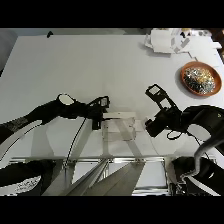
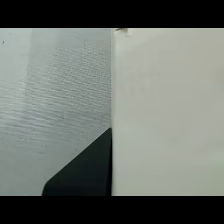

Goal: Fold the box and place the chain.

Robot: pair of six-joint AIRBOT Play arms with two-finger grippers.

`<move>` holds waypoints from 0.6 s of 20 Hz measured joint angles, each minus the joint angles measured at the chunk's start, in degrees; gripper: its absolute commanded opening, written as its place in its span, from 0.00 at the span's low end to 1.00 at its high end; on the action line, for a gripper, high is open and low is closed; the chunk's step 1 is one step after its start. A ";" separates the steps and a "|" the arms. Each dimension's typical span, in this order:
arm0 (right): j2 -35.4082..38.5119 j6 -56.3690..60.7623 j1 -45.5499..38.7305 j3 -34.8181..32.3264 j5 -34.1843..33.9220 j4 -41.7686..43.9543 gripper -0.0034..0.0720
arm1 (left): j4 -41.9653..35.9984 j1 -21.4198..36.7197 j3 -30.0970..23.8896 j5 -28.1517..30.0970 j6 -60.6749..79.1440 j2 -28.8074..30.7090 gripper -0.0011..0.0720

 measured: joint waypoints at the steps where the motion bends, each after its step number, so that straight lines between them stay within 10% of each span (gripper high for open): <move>1: 0.02 -0.50 0.00 0.00 -0.52 0.07 0.76 | -0.04 0.00 0.00 0.07 0.26 -0.02 0.02; 10: 0.02 -9.62 0.00 0.00 -3.63 1.16 0.75 | 0.02 0.00 0.00 0.31 0.90 -0.04 0.03; 12: 0.02 -12.87 0.00 0.00 -4.26 1.77 0.37 | 0.07 0.00 0.00 0.31 0.94 -0.04 0.03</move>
